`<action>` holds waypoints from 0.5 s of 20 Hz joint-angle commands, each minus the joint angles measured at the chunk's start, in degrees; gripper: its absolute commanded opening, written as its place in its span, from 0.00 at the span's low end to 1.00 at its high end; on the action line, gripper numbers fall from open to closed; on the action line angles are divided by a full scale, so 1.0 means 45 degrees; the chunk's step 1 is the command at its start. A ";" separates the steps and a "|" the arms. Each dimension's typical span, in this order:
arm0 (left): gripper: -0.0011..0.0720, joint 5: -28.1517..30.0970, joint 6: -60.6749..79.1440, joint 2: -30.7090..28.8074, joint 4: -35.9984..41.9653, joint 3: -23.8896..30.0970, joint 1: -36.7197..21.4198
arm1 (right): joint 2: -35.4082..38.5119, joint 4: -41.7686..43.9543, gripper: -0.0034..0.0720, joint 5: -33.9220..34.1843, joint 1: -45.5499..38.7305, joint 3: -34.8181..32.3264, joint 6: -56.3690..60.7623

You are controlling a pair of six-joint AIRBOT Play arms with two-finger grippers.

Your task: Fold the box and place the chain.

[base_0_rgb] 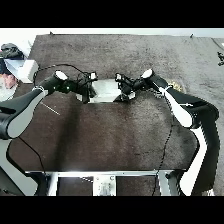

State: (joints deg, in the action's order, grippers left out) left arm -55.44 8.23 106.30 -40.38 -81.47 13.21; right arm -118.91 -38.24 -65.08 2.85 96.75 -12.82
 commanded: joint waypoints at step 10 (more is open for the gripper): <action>0.03 -0.0495 -0.2424 -0.1467 -0.1112 -0.0005 -0.0665 | 0.0005 -0.0029 0.62 -0.0015 0.0010 0.0010 -0.0005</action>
State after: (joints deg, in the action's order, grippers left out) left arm -58.59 3.18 102.52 -43.70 -81.47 10.52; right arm -118.91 -38.33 -65.10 2.87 96.75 -12.84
